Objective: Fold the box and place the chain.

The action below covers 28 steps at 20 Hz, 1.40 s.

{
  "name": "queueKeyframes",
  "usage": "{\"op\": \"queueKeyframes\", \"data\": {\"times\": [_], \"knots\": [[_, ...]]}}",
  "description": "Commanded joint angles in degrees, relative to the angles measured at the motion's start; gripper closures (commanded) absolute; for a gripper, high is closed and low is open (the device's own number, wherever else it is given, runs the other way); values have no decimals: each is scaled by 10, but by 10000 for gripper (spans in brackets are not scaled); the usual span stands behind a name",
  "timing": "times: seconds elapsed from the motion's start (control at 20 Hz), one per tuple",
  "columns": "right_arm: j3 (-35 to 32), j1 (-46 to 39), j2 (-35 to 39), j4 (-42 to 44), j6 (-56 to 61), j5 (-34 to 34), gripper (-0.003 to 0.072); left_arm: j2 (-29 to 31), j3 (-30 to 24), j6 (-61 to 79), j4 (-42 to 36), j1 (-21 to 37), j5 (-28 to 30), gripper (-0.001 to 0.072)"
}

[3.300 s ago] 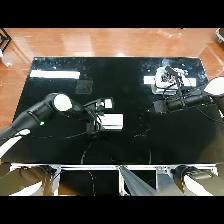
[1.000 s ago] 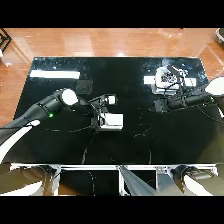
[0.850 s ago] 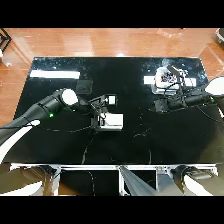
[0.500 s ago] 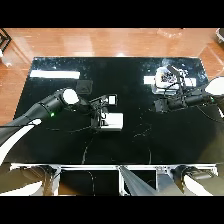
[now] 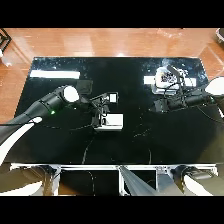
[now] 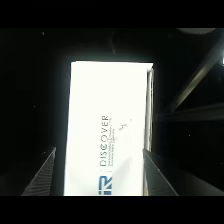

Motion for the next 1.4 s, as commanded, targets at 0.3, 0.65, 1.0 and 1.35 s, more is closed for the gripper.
{"op": "queueKeyframes", "data": {"times": [0.3, 0.65, 1.0, 1.35], "knots": [[0, 0, 0, 0, 0, 2, 670, -12, 3, -3, 0, 0, -8, 73], [0, 0, 0, 0, 0, 2, 670, -12, 3, -5, 0, 7, -2, 73], [0, 0, 0, 0, 0, 1, 669, -12, 3, -13, 0, 14, -11, 73], [0, 0, 0, 0, 0, 0, 669, -19, 3, -13, 0, 14, -17, 73]]}}
